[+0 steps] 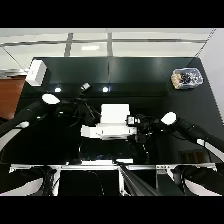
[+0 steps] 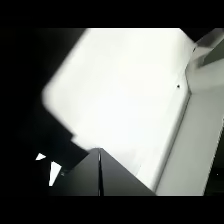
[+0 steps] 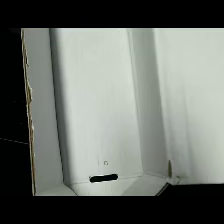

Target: Fold the box and place the chain.

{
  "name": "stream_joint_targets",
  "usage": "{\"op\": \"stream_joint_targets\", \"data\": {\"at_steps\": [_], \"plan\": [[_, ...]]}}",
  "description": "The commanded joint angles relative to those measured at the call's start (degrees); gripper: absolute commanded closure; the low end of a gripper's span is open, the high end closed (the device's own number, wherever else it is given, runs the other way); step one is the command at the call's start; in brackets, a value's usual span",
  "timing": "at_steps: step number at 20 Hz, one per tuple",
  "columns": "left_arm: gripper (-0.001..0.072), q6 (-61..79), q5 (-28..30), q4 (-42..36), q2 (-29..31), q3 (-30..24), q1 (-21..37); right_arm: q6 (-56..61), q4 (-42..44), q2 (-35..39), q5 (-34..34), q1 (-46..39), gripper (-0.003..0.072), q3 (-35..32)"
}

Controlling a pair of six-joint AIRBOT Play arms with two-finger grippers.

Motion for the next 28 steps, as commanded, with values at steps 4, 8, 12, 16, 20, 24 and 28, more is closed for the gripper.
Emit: {"op": "stream_joint_targets", "data": {"at_steps": [4, 8, 12, 16, 20, 24, 28], "plan": [[0.0682, 2.01, -4.35, -4.76, 14.69, -8.55, 12.74, 0.09, 0.09, -0.04, -0.09, 0.07, 0.0151, 0.04], [0.0581, 21.66, -14.86, 0.96, 14.99, -15.85, 11.72, 0.09, 0.07, -0.04, -0.09, 0.07, 0.0151, 0.04], [-0.0003, 25.66, -0.90, 10.54, 14.99, -16.09, 2.62, 0.09, 0.09, -0.04, -0.09, 0.07, 0.0151, 0.04], [-0.0001, 25.68, 11.28, 17.84, 14.78, -14.58, -6.21, 0.09, 0.09, -0.04, -0.09, 0.07, 0.0151, 0.04], [0.0000, 25.75, 7.98, 14.25, 11.17, -12.22, -7.72, 0.09, 0.09, -0.04, -0.09, 0.07, 0.0151, 0.04], [0.0013, 25.73, 3.41, 13.46, 8.17, -10.97, -8.13, 0.09, 0.09, -0.04, -0.07, 0.07, 0.0151, 0.04], [0.0232, 25.73, 4.37, 9.77, 8.13, -10.95, -8.13, 0.09, 0.09, -0.04, -0.09, 0.07, 0.0151, 0.04]]}}
